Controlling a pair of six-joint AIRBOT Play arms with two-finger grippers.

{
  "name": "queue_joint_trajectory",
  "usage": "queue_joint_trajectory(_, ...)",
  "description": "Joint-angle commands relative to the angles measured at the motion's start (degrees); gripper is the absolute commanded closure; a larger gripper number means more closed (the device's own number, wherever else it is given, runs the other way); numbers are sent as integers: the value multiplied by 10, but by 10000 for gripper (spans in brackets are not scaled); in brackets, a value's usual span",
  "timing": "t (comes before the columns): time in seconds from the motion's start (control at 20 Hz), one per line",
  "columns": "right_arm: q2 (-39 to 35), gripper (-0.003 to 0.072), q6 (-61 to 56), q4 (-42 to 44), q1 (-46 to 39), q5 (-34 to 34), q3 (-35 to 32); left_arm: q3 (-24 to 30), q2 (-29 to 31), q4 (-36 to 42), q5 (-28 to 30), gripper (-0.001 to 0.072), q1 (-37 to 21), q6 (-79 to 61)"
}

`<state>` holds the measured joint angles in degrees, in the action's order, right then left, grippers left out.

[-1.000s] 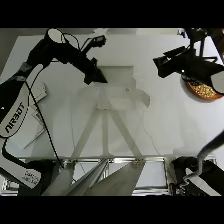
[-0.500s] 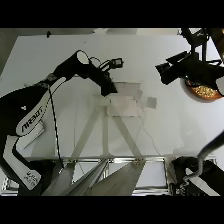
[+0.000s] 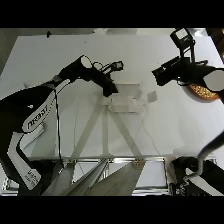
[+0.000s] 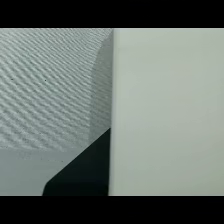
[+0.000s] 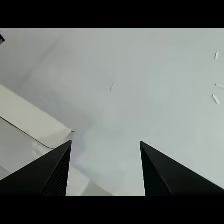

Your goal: Fold the box and place the chain.

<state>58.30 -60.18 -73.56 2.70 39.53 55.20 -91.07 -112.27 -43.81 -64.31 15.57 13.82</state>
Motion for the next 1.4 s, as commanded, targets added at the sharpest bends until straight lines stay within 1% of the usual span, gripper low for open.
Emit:
queue_joint_trajectory(0.0,32,219,0,1,0,1,0,0,-1,17,11,705,0,-23)
queue_joint_trajectory(0.2,46,218,-15,2,0,0,0,0,0,31,17,705,0,-49)
queue_joint_trajectory(0.45,46,218,-15,2,0,0,0,0,-2,-13,19,703,1,-48)
queue_joint_trajectory(1.0,45,218,-12,5,0,3,0,0,-2,-12,19,699,2,-48)
queue_joint_trajectory(1.15,26,236,31,15,1,9,0,0,-2,-12,19,699,2,-48)
queue_joint_trajectory(1.25,-10,234,94,42,1,37,0,0,-2,-12,19,699,2,-48)
queue_joint_trajectory(1.3,-32,211,123,51,1,66,0,0,-2,-12,19,699,2,-48)
queue_joint_trajectory(1.35,-51,74,148,51,1,100,0,0,-2,-12,19,699,2,-48)
